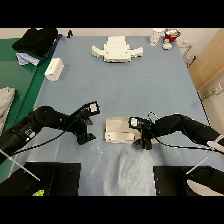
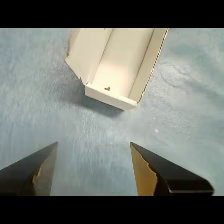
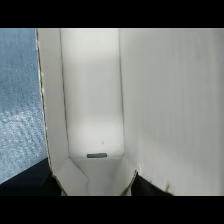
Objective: Fold the box.
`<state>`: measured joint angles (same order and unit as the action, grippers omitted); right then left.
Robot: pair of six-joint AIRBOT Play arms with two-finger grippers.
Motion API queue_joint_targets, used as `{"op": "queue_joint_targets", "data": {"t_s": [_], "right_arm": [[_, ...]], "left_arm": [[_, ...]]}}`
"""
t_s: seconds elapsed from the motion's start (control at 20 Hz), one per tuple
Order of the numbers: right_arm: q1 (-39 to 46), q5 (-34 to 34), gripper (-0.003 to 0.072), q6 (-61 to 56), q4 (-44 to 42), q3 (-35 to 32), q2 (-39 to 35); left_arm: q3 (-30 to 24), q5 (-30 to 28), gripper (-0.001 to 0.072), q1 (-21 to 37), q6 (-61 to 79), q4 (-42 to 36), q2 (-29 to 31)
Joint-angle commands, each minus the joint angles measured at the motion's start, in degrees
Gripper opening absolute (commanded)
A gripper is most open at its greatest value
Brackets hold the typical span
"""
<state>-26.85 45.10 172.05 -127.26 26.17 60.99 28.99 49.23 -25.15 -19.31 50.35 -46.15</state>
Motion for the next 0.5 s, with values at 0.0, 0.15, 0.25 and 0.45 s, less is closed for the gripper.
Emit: {"op": "queue_joint_targets", "data": {"t_s": [0.0, 0.15, 0.25, 0.45], "right_arm": [[-0.04, 0.00, 0.0476, 0.00, 0.00, 0.07, 0.02], [-0.04, 0.00, 0.0476, 0.00, -0.02, 0.07, 0.02], [-0.04, 0.00, 0.0476, 0.00, 0.00, 0.07, 0.02], [-0.04, 0.00, 0.0476, 0.00, 0.00, 0.07, 0.02]], "left_arm": [[-5.84, -7.91, 0.0686, 2.49, 28.61, -14.73, -5.01], [-6.03, -8.37, 0.0686, 1.95, 40.33, -22.23, -10.21], [-5.99, -8.37, 0.0686, 1.03, 42.69, -23.98, -11.96], [-6.01, -9.20, 0.0686, -2.03, 49.24, -29.18, -14.60]]}}
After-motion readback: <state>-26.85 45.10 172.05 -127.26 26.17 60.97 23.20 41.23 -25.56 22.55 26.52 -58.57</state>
